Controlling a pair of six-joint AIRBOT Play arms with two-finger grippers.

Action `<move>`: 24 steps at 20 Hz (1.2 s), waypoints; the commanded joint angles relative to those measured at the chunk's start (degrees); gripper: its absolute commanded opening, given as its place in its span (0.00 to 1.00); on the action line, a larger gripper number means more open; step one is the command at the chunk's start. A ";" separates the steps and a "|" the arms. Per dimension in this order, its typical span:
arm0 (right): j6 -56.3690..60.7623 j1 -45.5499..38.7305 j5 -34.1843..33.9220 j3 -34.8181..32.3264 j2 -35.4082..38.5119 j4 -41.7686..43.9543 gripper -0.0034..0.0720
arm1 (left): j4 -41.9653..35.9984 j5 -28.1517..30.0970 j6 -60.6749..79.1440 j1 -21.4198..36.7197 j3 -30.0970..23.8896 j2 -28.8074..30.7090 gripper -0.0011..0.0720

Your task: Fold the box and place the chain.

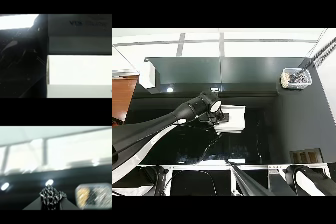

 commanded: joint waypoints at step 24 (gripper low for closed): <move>-2.54 13.55 19.08 -14.45 6.36 28.65 0.06 | 0.02 0.02 0.02 0.04 0.04 0.00 0.05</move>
